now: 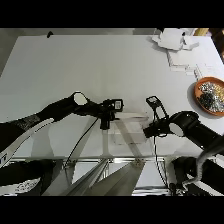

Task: Fold the box and place the chain.

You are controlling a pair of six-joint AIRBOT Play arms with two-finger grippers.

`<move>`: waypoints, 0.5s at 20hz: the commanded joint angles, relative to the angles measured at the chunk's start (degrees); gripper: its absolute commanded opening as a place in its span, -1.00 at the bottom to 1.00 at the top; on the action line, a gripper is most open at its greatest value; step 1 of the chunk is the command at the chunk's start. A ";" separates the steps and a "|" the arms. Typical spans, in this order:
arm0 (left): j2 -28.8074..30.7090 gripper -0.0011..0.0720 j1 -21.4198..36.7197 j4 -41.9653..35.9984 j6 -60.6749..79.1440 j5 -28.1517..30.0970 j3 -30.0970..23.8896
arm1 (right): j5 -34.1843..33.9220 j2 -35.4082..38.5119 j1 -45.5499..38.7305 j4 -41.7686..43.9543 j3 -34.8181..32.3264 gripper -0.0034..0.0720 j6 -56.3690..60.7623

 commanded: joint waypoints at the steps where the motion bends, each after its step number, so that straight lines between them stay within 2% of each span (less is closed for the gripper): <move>1: 0.00 -0.94 -0.04 0.00 0.02 0.02 -0.04 | -0.96 -2.84 0.00 -1.38 -0.09 -0.81 2.12; 10: 0.00 -0.94 -0.04 0.00 0.00 0.02 -0.04 | -1.53 -3.15 0.00 -1.90 -0.44 -0.82 2.95</move>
